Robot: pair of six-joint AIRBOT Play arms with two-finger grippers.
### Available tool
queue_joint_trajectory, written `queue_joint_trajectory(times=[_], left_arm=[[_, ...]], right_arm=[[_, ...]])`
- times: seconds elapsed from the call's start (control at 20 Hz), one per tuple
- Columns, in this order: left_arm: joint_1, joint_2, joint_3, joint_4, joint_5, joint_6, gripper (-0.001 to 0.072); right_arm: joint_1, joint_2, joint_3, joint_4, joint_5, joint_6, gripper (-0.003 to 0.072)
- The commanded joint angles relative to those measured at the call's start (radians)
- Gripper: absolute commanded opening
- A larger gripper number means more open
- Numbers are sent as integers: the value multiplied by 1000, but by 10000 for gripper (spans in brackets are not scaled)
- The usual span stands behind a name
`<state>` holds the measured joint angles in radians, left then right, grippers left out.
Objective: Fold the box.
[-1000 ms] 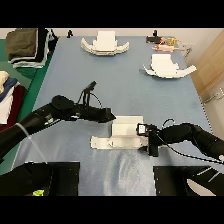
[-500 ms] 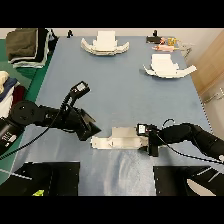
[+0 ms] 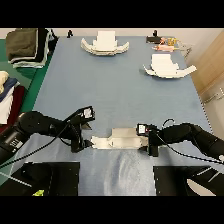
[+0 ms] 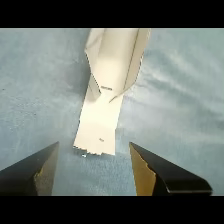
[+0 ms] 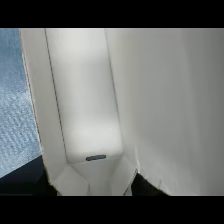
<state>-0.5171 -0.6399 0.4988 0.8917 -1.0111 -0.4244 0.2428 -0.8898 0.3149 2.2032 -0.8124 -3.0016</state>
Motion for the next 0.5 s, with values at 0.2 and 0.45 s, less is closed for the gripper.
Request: queue_joint_trajectory(times=[0.2,0.45], left_arm=[[-61,-99,-89,-195,193,258,680],[-188,-235,-87,-263,338,316,680]], right_arm=[[1,0,1,0,0,0,506],[1,0,1,0,0,0,507]])
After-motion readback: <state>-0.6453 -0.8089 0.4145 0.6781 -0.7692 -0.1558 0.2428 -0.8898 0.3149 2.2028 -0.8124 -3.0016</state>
